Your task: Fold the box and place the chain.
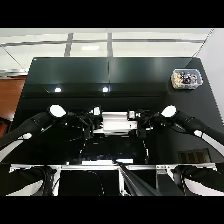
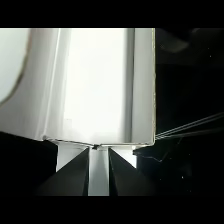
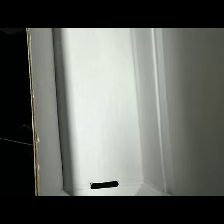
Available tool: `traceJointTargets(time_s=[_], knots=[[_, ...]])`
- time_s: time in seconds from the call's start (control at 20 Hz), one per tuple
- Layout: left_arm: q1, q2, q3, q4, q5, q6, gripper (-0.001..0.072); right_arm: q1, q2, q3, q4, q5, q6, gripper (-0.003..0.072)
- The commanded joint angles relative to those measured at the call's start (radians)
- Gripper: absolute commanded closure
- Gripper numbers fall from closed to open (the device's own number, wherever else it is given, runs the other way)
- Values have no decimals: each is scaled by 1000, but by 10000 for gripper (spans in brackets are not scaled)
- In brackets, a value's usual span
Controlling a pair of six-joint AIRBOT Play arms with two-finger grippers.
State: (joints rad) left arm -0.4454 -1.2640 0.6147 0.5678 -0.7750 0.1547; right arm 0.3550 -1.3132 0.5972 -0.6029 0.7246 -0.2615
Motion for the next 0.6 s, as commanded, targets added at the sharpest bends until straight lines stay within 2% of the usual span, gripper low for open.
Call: traceJointTargets(time_s=[0.0,0.25,0.5,0.55], knots=[[-20,-13,1,-55,37,0,547,1,0,1,0,0,0,450],[-70,-78,37,-116,51,0,547,1,0,1,0,0,0,450],[-74,-87,41,-104,64,-1,554,1,0,1,0,0,0,450],[-74,-87,42,-104,63,-1,646,1,0,1,0,0,0,450]])
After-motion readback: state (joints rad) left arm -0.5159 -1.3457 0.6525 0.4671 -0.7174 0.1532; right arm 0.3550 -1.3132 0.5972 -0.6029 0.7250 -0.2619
